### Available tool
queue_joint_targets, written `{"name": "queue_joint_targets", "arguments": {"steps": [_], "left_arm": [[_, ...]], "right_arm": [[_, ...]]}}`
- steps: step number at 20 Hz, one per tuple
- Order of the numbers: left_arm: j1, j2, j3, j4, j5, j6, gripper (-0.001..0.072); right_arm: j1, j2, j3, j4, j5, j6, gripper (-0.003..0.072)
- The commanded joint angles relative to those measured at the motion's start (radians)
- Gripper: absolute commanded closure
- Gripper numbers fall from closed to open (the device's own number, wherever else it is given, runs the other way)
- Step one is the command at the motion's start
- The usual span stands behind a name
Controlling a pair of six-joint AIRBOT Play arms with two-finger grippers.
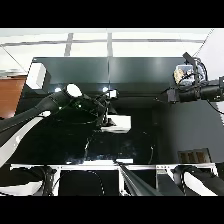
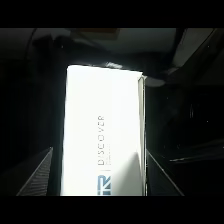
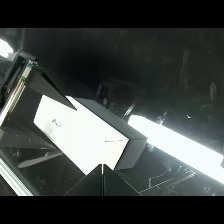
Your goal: Fold the box and place the chain.
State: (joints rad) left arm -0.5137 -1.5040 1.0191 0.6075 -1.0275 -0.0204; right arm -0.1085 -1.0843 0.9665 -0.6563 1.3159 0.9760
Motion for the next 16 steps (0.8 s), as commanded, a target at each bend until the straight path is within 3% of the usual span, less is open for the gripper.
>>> {"name": "queue_joint_targets", "arguments": {"steps": [1,16], "left_arm": [[-0.016,0.001,0.002,0.016,-0.005,-0.015,0.0000],[-0.079,-0.005,0.002,0.135,0.026,-0.015,-0.0001]], "right_arm": [[-0.001,0.000,0.001,0.000,0.000,0.000,0.0676],[-0.001,0.000,0.001,0.000,0.000,0.000,0.0676]]}}
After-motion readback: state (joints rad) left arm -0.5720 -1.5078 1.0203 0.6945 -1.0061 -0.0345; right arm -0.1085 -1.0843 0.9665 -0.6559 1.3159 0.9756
